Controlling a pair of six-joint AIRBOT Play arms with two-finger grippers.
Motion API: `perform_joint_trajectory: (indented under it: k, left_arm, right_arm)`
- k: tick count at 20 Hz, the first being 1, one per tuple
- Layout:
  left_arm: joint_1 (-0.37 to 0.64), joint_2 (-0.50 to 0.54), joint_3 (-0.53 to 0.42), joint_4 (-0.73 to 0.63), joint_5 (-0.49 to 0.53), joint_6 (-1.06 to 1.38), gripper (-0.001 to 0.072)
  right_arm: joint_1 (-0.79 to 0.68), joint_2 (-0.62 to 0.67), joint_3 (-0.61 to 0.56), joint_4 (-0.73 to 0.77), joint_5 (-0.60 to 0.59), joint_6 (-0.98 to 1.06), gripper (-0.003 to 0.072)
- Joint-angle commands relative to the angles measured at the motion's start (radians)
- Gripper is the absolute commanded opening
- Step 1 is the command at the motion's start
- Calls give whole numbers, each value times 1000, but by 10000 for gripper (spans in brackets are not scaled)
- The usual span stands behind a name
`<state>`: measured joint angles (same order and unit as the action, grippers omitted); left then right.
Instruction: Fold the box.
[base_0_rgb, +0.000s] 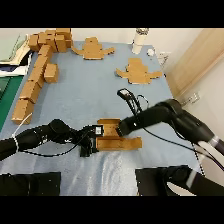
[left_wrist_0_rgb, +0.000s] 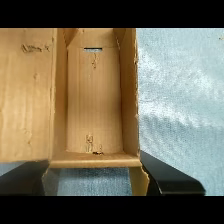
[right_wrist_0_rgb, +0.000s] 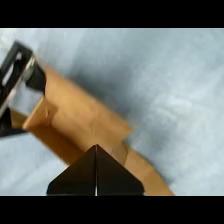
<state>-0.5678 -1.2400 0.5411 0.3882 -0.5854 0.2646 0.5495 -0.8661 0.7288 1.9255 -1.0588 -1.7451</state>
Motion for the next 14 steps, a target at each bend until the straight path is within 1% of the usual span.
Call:
perform_joint_trajectory:
  k: [1, 2, 3, 4, 6, 9, 12, 14]
  left_arm:
    - [0, 0, 0, 0, -1, 0, 520]
    - [0, 0, 0, 1, -1, 0, 521]
    - [0, 0, 1, 0, -1, 0, 520]
    - [0, 0, 0, 1, -1, 0, 521]
    - [0, 0, 0, 0, -1, 0, 520]
    - [0, 0, 1, 0, -1, 0, 521]
    - [0, 0, 1, 0, -1, 0, 520]
    - [0, 0, 1, 0, -1, 0, 520]
  right_arm:
    - [45, 159, -133, -36, -117, -219, 75]
    - [54, 176, -185, -74, -107, -274, 405]
    - [57, 176, -220, -106, -104, -354, 605]
    - [57, 165, -243, -138, -92, -420, 613]
    - [57, 126, -253, -185, -17, -508, 613]
    - [57, 74, -253, -183, 152, -640, 613]
    - [57, 32, -253, -153, 250, -711, 608]
    - [58, 26, -253, -58, 246, -774, 424]
